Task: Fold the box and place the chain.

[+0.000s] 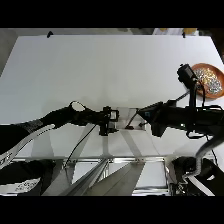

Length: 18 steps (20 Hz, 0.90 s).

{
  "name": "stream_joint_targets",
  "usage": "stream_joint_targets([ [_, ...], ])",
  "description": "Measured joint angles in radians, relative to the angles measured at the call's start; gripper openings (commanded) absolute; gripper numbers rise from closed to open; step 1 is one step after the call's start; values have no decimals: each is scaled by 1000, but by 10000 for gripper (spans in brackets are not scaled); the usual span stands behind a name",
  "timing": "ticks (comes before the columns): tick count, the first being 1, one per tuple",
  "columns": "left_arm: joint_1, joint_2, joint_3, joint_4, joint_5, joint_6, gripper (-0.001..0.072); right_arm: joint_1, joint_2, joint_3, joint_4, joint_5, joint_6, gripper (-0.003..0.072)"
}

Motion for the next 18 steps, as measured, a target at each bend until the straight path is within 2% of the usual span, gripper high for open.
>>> stream_joint_targets([
  [7, 0, 0, 0, 0, 0, 0, 18, 42, -196, -88, -98, -68, -21, 33],
  [9, 0, 0, 0, 0, 0, 0, 18, 69, -240, -102, -131, -85, -23, 241],
  [10, 0, 0, 0, 0, 0, 0, 18, 82, -255, -107, -148, -90, -24, 301],
  [11, 0, 0, 0, 0, 0, 0, 18, 90, -264, -109, -161, -94, -25, 303],
  [14, 0, 0, 0, 0, 0, 0, 18, 104, -276, -79, -201, -71, -24, 296],
  [15, 0, 0, 0, 0, 0, 0, 18, 104, -278, -46, -227, -45, -17, 272],
  [18, 0, 0, 0, 0, 0, 0, 18, 64, -281, 91, -306, 41, 22, 17],
])
